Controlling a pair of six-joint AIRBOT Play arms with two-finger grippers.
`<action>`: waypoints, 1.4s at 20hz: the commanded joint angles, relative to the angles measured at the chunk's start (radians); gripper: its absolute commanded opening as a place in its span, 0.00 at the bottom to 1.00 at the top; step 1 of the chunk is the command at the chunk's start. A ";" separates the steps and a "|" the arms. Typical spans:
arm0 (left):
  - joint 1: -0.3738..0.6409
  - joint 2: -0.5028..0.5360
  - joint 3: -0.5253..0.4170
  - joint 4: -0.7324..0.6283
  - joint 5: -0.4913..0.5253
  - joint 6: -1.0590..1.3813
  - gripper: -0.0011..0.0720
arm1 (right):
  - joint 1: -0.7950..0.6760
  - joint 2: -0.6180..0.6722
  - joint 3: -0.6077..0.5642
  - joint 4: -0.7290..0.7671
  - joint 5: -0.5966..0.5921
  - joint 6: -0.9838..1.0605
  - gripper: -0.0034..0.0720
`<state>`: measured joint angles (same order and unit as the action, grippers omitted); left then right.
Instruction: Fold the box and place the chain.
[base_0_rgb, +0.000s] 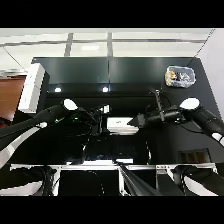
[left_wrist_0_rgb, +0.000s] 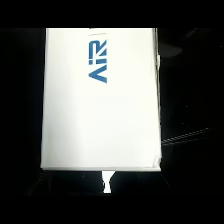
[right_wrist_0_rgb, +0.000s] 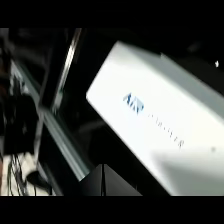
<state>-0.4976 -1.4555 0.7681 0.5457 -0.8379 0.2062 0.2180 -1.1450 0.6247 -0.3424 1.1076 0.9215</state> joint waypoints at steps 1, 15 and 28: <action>0.000 -0.001 0.000 0.000 0.001 0.000 0.62 | 0.055 -0.008 -0.028 0.022 -0.203 0.085 0.06; 0.001 -0.001 0.001 -0.007 0.002 0.000 0.62 | 0.096 -0.034 0.000 -0.257 -0.167 0.139 0.06; 0.003 0.118 0.087 0.104 -0.055 -0.167 1.00 | -0.250 0.178 0.282 -0.506 0.121 0.104 0.06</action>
<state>-0.4957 -1.3918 0.8280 0.5903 -0.8558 0.1349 0.0467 -0.9916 0.8841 -0.8162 1.1950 1.0115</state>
